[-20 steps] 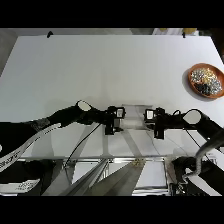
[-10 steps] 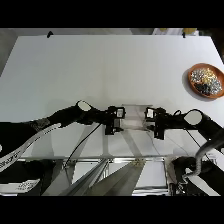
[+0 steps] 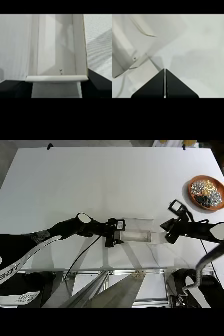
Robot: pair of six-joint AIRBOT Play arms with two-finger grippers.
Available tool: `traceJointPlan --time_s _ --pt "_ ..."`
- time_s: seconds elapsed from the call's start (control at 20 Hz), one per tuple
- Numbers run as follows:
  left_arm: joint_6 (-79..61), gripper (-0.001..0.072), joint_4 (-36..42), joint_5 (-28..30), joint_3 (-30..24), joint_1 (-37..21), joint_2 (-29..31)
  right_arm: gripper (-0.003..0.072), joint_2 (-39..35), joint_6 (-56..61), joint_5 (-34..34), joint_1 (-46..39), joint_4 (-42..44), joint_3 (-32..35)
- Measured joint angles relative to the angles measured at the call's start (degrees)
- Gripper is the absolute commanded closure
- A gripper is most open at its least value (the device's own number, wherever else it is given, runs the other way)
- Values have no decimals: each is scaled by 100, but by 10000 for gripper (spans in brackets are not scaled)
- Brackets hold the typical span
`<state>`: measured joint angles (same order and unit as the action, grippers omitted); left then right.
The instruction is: Fold the box and place the chain.
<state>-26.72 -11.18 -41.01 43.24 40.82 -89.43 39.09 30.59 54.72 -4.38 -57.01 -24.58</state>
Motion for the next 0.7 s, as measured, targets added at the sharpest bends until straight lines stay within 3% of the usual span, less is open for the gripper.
traceJointPlan --time_s 0.3,0.7 --pt "0 477 0 2 0 0 0 668 531 3053 133 -632 -791 -52" --pt "-2 477 -2 2 0 0 0 668 1502 3993 544 -737 -315 133"
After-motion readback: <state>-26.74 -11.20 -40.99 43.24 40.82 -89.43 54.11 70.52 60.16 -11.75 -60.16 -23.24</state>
